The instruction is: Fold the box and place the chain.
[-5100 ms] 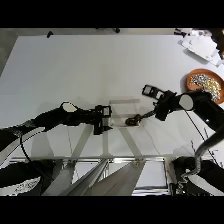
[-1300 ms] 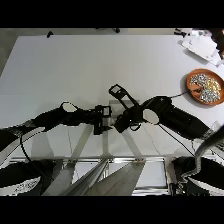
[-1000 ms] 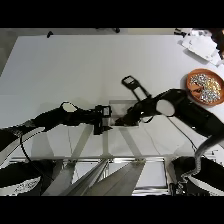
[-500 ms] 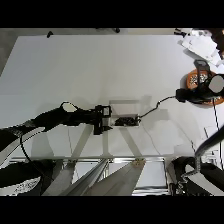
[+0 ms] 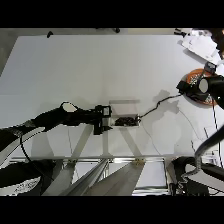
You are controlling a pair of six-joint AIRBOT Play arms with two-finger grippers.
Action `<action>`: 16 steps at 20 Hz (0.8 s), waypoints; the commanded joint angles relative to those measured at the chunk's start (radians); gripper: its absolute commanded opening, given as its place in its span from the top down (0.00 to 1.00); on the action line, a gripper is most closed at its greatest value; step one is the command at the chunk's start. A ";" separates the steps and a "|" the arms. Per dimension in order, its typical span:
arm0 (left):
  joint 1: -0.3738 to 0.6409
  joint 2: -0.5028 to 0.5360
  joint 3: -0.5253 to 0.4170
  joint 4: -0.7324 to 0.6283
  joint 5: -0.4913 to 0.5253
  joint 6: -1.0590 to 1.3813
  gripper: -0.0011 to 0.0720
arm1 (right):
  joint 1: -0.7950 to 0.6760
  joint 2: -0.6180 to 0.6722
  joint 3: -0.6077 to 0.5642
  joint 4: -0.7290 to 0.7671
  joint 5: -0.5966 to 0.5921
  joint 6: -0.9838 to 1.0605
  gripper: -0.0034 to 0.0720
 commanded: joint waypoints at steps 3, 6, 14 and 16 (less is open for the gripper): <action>0.000 0.001 0.001 0.000 0.000 0.000 0.55 | 0.013 -0.085 0.000 -0.192 -0.034 0.212 0.42; 0.000 0.001 0.000 0.000 0.000 0.000 0.55 | 0.013 -0.121 0.000 -0.217 -0.116 0.211 0.42; 0.000 0.001 0.000 0.000 0.000 0.000 0.55 | 0.013 -0.192 0.000 -0.243 -0.155 0.256 0.43; 0.000 0.001 0.000 0.000 0.000 0.001 0.55 | 0.013 -0.192 0.000 -0.280 -0.156 0.267 0.50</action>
